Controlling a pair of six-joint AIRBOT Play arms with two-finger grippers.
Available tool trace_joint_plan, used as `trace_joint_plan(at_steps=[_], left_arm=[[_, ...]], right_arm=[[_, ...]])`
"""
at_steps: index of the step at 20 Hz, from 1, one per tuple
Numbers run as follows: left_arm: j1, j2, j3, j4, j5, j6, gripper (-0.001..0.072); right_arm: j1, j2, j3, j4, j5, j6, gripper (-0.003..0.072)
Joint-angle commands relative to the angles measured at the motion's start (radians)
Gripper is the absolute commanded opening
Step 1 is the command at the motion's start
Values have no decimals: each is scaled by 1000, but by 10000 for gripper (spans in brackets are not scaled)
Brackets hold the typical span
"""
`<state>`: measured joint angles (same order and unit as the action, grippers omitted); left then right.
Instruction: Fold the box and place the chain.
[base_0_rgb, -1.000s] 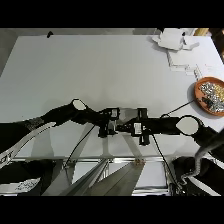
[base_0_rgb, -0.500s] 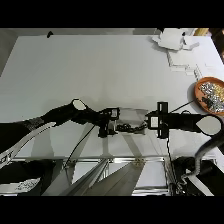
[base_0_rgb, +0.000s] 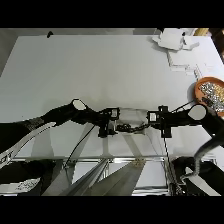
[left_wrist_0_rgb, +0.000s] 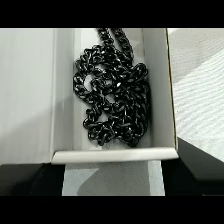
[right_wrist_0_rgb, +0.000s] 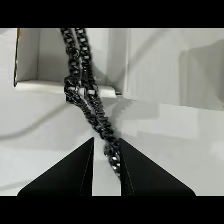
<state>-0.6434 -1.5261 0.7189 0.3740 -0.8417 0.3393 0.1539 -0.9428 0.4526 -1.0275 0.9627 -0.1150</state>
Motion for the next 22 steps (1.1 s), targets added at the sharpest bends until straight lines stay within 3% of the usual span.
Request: trace_joint_plan(at_steps=[1,7,8,10,13,18,22], left_arm=[[1,1,0,0,0,0,272],[1,0,0,0,0,0,272],[1,1,0,0,0,0,272],[1,1,0,0,0,0,272],[1,1,0,0,0,0,272],[1,0,0,0,0,0,272],[1,1,0,0,0,0,272]], right_arm=[[-3,-74,-1,73,-27,-63,179],[-3,-129,-1,116,-27,-103,173],[-3,-129,-1,116,-15,-103,149],[-3,-129,-1,111,28,-96,18],[-3,-113,-1,15,63,23,19],[58,105,-1,-87,77,174,19],[180,254,-1,18,60,190,19]])
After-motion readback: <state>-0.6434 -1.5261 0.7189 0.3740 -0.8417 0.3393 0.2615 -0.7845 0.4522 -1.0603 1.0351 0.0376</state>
